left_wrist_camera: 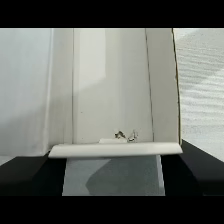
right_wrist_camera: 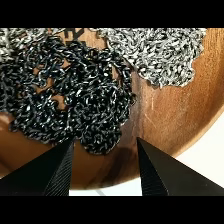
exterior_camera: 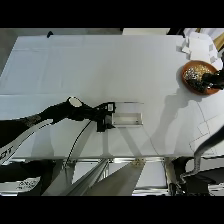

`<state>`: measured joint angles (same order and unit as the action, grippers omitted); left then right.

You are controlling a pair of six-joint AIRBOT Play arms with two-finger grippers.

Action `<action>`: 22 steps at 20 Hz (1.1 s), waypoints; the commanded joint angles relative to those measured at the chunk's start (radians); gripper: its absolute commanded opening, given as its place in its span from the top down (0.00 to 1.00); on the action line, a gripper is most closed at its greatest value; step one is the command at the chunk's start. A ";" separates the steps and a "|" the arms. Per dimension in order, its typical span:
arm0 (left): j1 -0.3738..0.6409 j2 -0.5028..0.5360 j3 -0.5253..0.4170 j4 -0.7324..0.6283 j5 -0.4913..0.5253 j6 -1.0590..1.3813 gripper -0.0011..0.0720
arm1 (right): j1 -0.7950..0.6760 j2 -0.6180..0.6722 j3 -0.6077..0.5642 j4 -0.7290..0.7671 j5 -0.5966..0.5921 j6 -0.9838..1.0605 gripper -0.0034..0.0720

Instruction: Fold the box and place the chain.

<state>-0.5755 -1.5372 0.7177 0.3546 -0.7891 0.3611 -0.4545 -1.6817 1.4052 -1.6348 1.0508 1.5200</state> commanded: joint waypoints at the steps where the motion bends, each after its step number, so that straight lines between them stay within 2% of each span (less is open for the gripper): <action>1: 0.000 0.001 0.000 0.000 0.000 0.000 0.71 | -0.008 -0.044 0.002 0.024 -0.018 -0.011 0.43; 4: 0.000 0.001 0.000 0.000 0.000 0.000 0.71 | -0.008 -0.060 0.002 0.039 -0.061 -0.020 0.56; 10: 0.000 0.001 0.000 0.000 0.000 0.000 0.71 | -0.008 -0.085 0.002 0.043 -0.082 -0.038 0.57; 11: 0.000 0.001 0.000 0.000 0.000 0.000 0.71 | -0.008 -0.090 0.002 0.043 -0.079 -0.038 0.61; 13: 0.000 0.001 0.000 0.000 0.000 0.000 0.71 | -0.008 -0.088 0.002 0.046 -0.075 -0.058 0.93; 17: 0.000 0.001 0.000 0.000 0.000 0.000 0.71 | -0.008 -0.060 0.002 0.045 -0.049 -0.082 0.93; 22: 0.000 0.001 0.000 0.000 0.000 0.000 0.71 | -0.008 0.048 0.002 0.051 -0.023 -0.137 0.93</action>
<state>-0.5755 -1.5372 0.7177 0.3550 -0.7895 0.3611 -0.4622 -1.6886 1.4063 -1.5890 1.0077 1.4227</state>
